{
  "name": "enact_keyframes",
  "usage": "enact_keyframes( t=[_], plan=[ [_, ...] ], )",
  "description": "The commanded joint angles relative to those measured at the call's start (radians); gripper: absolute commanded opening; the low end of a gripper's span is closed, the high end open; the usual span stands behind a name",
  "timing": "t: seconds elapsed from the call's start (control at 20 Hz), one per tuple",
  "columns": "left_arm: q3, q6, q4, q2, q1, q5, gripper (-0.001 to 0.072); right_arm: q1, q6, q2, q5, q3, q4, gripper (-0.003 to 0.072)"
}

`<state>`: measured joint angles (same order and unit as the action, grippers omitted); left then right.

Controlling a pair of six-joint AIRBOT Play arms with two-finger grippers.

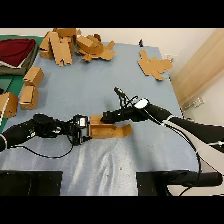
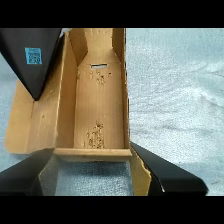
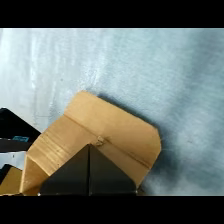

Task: Fold the box.

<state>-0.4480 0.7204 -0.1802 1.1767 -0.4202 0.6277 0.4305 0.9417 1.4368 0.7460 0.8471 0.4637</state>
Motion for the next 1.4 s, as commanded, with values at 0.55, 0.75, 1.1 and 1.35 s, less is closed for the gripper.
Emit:
enact_keyframes(
  t=[0.55,0.75,1.1,1.35],
  plan=[
    [0.000,0.000,0.000,0.000,0.000,0.000,0.0522,-0.190,-0.124,-0.266,0.068,0.016,0.449,0.0002],
    [0.000,0.000,0.000,0.000,0.000,0.000,0.0522,-0.150,-0.299,-0.335,0.343,-0.034,0.590,0.0436],
    [0.000,0.000,0.000,0.000,0.000,0.000,0.0522,0.090,-0.420,-0.339,0.241,-0.150,0.777,0.0469],
    [0.000,0.000,0.000,0.000,0.000,0.000,0.0522,0.138,-0.420,-0.339,0.011,-0.150,0.774,0.0469]
  ],
)
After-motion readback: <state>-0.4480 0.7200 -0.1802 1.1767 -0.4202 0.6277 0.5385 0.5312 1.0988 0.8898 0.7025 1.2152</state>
